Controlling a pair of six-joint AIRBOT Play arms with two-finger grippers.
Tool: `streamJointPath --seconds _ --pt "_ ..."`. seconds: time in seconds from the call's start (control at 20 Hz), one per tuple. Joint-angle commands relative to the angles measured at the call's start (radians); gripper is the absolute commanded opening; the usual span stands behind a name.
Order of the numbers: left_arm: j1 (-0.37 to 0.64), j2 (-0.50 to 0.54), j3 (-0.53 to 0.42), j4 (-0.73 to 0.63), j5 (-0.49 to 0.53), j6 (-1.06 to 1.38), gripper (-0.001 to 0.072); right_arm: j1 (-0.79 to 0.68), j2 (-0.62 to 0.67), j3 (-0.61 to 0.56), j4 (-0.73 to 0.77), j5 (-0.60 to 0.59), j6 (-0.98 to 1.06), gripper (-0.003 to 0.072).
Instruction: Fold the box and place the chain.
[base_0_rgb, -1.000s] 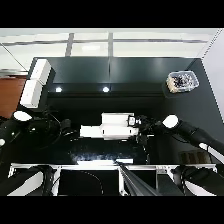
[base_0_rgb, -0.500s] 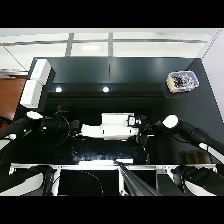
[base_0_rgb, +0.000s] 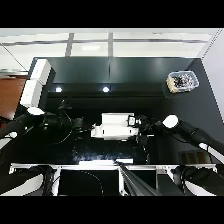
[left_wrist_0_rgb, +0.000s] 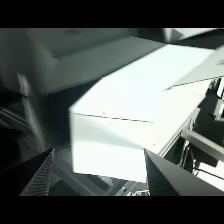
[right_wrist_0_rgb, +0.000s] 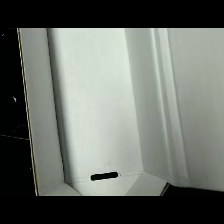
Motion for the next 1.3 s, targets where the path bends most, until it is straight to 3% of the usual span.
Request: streamJointPath --seconds 0.0,0.2,0.45,0.5,0.55,0.7,0.85,1.05,1.25 --pt "-0.05 0.026 0.024 0.035 0.022 -0.002 0.0635 0.0 -0.001 0.0 0.0 0.0 0.001 0.0264" --pt "0.042 0.051 0.061 0.198 -0.016 -0.108 0.0635 0.0 -0.001 0.0 0.0 0.0 0.001 0.0264" --pt "0.319 0.13 0.069 0.237 -0.09 -0.103 0.0611 0.0 -0.001 0.0 0.0 0.0 0.001 0.0264" --pt "0.372 0.135 0.064 0.249 -0.09 -0.105 0.0378 0.0 -0.001 0.0 0.0 0.0 0.001 0.0264" --pt "0.413 0.133 0.05 0.248 -0.087 -0.104 0.0033 0.0 -0.001 0.0 0.0 0.0 0.001 0.0264" --pt "0.407 0.102 -0.018 0.249 -0.076 -0.124 0.0028 0.0 -0.001 0.0 0.0 0.0 0.001 0.0264" --pt "0.288 0.034 -0.091 0.199 -0.002 -0.135 0.0028 0.0 -0.001 0.0 0.0 0.0 0.0 0.0264" --pt "0.156 -0.05 -0.093 0.032 0.095 -0.087 0.0028 0.0 -0.001 0.0 0.0 0.0 0.0 0.0264" --pt "0.039 -0.105 -0.093 -0.077 0.117 -0.021 0.0029 0.0 -0.001 0.0 0.0 0.0 0.0 0.0264"
